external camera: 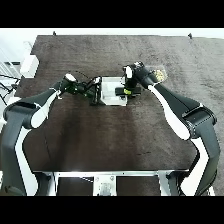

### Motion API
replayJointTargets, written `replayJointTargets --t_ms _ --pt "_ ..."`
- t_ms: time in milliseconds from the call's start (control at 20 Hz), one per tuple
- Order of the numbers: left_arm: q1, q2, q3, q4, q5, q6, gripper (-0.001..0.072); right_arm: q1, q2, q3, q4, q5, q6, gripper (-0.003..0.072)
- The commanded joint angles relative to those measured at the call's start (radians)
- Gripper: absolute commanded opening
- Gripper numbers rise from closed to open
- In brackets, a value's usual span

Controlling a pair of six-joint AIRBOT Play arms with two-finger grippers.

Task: Fold the box and place the chain.

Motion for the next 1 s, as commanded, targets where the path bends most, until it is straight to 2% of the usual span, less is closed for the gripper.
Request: replayJointTargets --t_ms 0,350,450,650,850,950 --pt "0.001 0.000 0.001 0.000 0.001 -0.001 0.0420 0.001 0.012 0.014 0.002 0.000 0.002 0.0384" --pt "0.001 0.000 0.001 0.000 0.001 -0.001 0.0420 0.000 0.192 0.020 0.002 0.000 -0.101 0.0389" --pt "0.001 0.000 0.001 0.000 0.001 -0.001 0.0419 -0.011 0.256 0.020 -0.007 0.000 -0.187 0.0447" --pt "0.001 0.000 0.001 0.000 0.001 -0.001 0.0420 -0.091 0.304 0.020 -0.121 -0.023 -0.251 0.0445" --pt "0.001 0.000 0.001 0.000 0.001 -0.001 0.0420 -0.260 0.296 -0.037 -0.099 -0.259 -0.299 0.0444" --pt "0.001 0.000 0.001 0.000 0.001 -0.001 0.0420 -0.335 0.262 -0.040 -0.001 -0.332 -0.368 0.0445"
